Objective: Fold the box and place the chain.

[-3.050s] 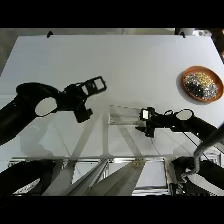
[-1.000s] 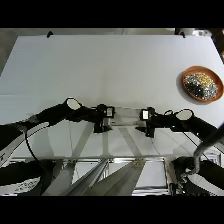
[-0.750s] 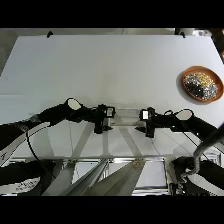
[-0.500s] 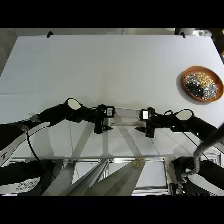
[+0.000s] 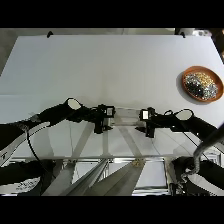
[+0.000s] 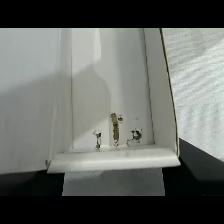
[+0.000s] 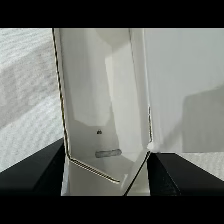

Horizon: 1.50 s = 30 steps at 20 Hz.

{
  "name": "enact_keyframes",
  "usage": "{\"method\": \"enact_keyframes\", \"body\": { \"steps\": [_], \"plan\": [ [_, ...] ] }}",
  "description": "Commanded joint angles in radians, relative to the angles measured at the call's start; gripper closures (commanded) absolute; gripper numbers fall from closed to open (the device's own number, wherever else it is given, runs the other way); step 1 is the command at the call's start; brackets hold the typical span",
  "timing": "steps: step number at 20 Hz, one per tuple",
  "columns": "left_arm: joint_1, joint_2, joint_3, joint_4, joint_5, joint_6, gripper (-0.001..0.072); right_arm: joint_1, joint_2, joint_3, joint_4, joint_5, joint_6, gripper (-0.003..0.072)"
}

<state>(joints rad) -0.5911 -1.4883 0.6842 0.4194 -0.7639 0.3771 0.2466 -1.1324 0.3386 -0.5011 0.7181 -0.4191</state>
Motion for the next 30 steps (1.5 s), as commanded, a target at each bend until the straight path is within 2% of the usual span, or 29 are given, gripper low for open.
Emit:
{"method": "enact_keyframes", "body": {
  "steps": [1, 13, 17, 18, 20, 21, 22, 25, 30],
  "plan": [
    [-0.001, 0.0, -0.001, 0.0, -0.003, 0.0, 0.0372, 0.0, 0.0, 0.0, 0.001, 0.0, 0.0, 0.0285],
    [-0.001, 0.0, -0.001, 0.0, -0.003, 0.0, 0.0372, 0.0, 0.0, 0.0, 0.0, 0.015, 0.037, 0.0287],
    [-0.001, 0.0, -0.001, 0.0, -0.003, 0.0, 0.0372, 0.0, 0.0, 0.0, 0.0, 0.052, 0.079, 0.0283],
    [-0.001, 0.0, -0.001, 0.0, -0.003, 0.0, 0.0372, 0.0, 0.0, 0.0, 0.0, 0.052, 0.08, 0.0245],
    [-0.001, 0.0, -0.001, 0.0, -0.003, 0.0, 0.0372, 0.0, 0.0, 0.0, -0.022, 0.052, 0.083, 0.0057],
    [-0.001, 0.0, -0.001, 0.0, -0.003, 0.0, 0.0372, 0.0, 0.0, 0.0, -0.047, 0.048, 0.1, 0.0051],
    [-0.001, 0.0, -0.001, 0.0, -0.003, 0.0, 0.0372, 0.0, 0.003, 0.0, -0.073, 0.044, 0.116, 0.0002],
    [-0.001, 0.0, -0.001, 0.0, -0.003, 0.0, 0.0372, 0.0, 0.047, 0.0, -0.144, 0.018, 0.19, -0.0006],
    [-0.001, 0.0, -0.001, 0.0, -0.004, 0.0, 0.0372, 0.0, 0.21, 0.0, -0.276, -0.005, 0.28, -0.0008]
  ]
}}
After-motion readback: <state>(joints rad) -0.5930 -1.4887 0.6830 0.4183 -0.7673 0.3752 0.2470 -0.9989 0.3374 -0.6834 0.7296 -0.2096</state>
